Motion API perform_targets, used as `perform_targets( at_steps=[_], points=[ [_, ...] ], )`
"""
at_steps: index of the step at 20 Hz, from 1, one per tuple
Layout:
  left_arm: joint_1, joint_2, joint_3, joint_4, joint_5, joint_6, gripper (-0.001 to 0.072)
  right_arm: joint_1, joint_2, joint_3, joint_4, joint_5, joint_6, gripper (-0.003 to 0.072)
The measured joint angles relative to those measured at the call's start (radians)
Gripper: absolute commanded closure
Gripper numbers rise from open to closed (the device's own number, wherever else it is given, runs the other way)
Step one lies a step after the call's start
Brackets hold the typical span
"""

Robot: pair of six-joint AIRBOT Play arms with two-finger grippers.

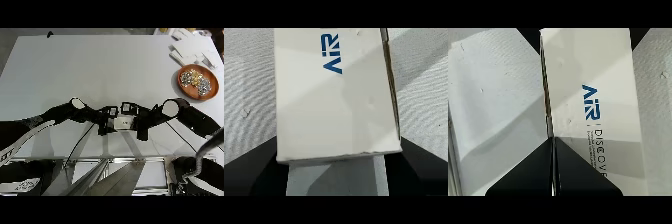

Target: Fold the box and place the chain.

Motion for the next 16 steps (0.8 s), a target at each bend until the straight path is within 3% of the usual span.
perform_targets(
  at_steps=[5,9,16],
  points=[
    [0.0,0.0,0.0,0.0,0.0,0.0,0.0317,0.0,0.01,-0.003,-0.007,0.0,-0.001,0.0672],
    [0.0,0.0,0.0,-0.002,0.0,-0.003,0.0317,-0.036,0.095,0.014,-0.059,-0.01,0.105,0.0672],
    [0.0,0.0,0.0,-0.001,0.0,-0.001,0.0317,-0.394,0.257,0.027,-0.193,0.081,0.635,0.0672]
  ],
)
